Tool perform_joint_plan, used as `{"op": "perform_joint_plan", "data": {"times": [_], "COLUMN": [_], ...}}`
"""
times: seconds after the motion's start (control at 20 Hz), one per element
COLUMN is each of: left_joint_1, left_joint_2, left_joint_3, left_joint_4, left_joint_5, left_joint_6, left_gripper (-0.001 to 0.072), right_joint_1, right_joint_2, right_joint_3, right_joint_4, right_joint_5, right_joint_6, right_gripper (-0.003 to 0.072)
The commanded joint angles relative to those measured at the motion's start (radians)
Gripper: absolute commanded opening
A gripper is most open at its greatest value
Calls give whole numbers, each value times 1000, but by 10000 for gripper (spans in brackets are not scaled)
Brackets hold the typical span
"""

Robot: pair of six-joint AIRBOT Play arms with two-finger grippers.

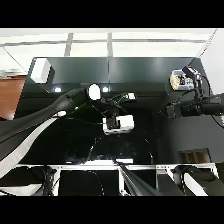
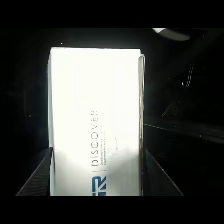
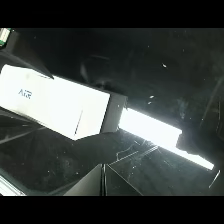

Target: Fold the box and place the chain.

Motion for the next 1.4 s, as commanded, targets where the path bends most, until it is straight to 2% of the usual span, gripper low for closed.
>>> {"op": "perform_joint_plan", "data": {"times": [0.0, 0.2, 0.45, 0.5, 0.55, 0.6, 0.7, 0.9, 1.05, 1.1, 1.25, 1.35], "left_joint_1": [-19, -54, -125, -131, -129, -116, -61, 172, 457, 563, 883, 1036], "left_joint_2": [-1, -9, -43, -38, -24, 2, 76, 243, 309, 315, 303, 269], "left_joint_3": [1, 1, 2, 7, 21, 35, 64, 68, 27, 4, -60, -44], "left_joint_4": [39, 96, 333, 373, 399, 427, 469, 500, 588, 598, 574, 468], "left_joint_5": [6, 48, 83, 67, 34, 1, -77, -289, -400, -388, -241, -177], "left_joint_6": [0, -58, -246, -270, -307, -332, -401, -608, -774, -806, -853, -833], "left_gripper": [709, 709, 702, 636, 406, 303, 273, 273, 273, 273, 273, 273], "right_joint_1": [0, 0, 0, 0, 0, 0, 0, 0, 0, 0, 0, 0], "right_joint_2": [0, 0, 0, 0, 0, 0, 0, 0, 0, 0, 0, 0], "right_joint_3": [-11, -12, -12, -12, -12, -12, -12, -12, -12, -12, -12, -12], "right_joint_4": [2, 2, 2, 2, 2, 2, 2, 2, 2, 2, 4, 4], "right_joint_5": [-11, -15, -25, -30, -35, -37, -35, -36, -36, -37, -45, -61], "right_joint_6": [1, 1, 1, 1, 1, 1, 1, 2, 2, 2, 2, 2], "right_gripper": [14, 14, 14, 14, 14, 13, 14, 14, 14, 14, 14, 14]}}
